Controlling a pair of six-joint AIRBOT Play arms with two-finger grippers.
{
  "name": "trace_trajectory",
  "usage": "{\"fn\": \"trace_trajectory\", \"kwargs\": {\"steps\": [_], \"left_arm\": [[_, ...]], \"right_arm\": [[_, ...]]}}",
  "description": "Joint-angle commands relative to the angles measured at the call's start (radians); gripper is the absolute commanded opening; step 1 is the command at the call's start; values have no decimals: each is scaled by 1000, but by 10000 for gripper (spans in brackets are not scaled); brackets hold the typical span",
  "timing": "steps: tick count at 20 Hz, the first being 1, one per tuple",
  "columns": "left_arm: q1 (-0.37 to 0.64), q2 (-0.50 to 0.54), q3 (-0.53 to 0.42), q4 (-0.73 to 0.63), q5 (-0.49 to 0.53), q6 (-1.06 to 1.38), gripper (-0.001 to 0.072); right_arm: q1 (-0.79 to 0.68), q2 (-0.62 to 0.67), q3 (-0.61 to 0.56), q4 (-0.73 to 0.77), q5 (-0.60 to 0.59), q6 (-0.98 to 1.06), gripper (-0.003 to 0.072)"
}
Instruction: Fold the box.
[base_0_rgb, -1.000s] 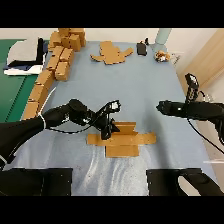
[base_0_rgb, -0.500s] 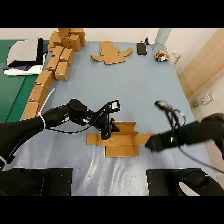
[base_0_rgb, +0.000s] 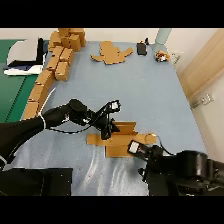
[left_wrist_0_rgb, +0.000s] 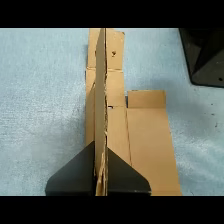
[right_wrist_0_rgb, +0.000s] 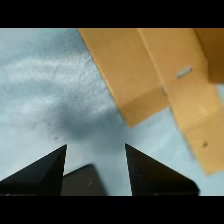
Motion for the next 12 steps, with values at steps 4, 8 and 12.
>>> {"fn": "trace_trajectory", "kwargs": {"steps": [4,8,12], "left_arm": [[0,0,0,0,0,0,16],[0,0,0,1,0,0,16],[0,0,0,1,0,0,16]], "right_arm": [[88,-235,-28,-335,243,-60,549],[87,-325,-28,-349,323,-59,548],[87,-345,-28,-438,357,50,543]]}}
